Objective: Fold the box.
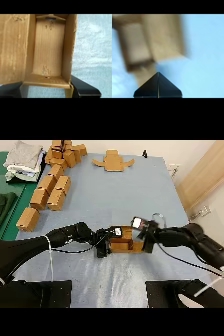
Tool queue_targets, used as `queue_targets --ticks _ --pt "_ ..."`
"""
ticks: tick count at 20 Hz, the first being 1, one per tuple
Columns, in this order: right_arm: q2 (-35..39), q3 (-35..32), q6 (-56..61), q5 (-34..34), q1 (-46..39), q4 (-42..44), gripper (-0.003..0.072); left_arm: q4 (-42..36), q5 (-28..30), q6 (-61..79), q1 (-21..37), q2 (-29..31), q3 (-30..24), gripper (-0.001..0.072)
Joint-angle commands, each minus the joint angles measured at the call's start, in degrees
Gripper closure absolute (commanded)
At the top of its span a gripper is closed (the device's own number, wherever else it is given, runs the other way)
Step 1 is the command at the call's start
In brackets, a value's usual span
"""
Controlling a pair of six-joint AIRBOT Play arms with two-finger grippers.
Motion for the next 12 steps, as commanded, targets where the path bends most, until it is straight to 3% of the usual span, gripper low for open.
queue_targets --ticks 1,3,7,12 --pt "5.9 2.2 33.5 -6.1 -3.0 -32.4 0.0683 0.0 0.0 0.0 0.0 0.0 0.0 0.023" --pt "5.1 2.0 42.7 -9.7 -9.7 -32.6 0.0684 0.0 0.0 0.0 0.0 0.0 0.0 0.023" --pt "-3.1 -0.4 44.9 -8.3 -21.6 -3.8 0.0684 0.0 0.0 0.0 0.0 0.0 0.0 0.023" --pt "-16.1 -2.1 32.9 -9.0 -19.0 21.2 0.0684 0.0 0.0 0.0 0.0 0.0 0.0 0.023"
